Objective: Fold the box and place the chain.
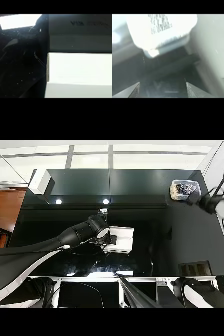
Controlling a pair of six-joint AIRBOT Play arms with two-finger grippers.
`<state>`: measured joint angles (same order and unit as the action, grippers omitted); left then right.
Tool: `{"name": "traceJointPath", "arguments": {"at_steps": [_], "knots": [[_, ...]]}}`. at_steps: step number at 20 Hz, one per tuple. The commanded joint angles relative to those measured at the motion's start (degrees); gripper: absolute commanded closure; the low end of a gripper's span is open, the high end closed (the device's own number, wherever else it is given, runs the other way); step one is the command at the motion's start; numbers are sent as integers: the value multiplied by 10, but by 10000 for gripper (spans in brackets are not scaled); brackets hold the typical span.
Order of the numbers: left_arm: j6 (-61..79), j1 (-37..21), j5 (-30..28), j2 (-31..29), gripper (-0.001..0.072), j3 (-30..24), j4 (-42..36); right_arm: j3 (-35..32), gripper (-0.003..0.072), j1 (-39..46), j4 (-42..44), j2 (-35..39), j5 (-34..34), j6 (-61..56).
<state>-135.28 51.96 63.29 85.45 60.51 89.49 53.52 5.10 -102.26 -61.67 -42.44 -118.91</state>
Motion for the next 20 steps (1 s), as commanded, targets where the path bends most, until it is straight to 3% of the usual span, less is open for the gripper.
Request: {"name": "traceJointPath", "arguments": {"at_steps": [1,4,6,7,11,12,16,17,19,20], "knots": [[0,0,3,0,680,0,0,169,-21,56,131,-174,-17,110],[0,0,5,0,680,0,0,322,-13,56,138,-316,-90,120],[0,0,4,0,680,0,0,386,123,56,138,-386,-103,120],[0,0,4,0,680,0,0,405,123,56,138,-412,-103,120],[0,0,4,0,680,0,0,429,124,61,137,-469,-96,120],[0,0,4,0,680,0,0,429,159,63,135,-477,-96,120],[0,0,4,0,680,0,0,429,183,71,125,-489,-98,118],[0,0,4,0,679,0,0,429,368,71,125,-488,-100,119],[0,0,4,0,680,0,0,437,642,71,139,-488,-120,144],[0,0,4,0,679,0,0,445,640,71,149,-486,-134,154]]}}
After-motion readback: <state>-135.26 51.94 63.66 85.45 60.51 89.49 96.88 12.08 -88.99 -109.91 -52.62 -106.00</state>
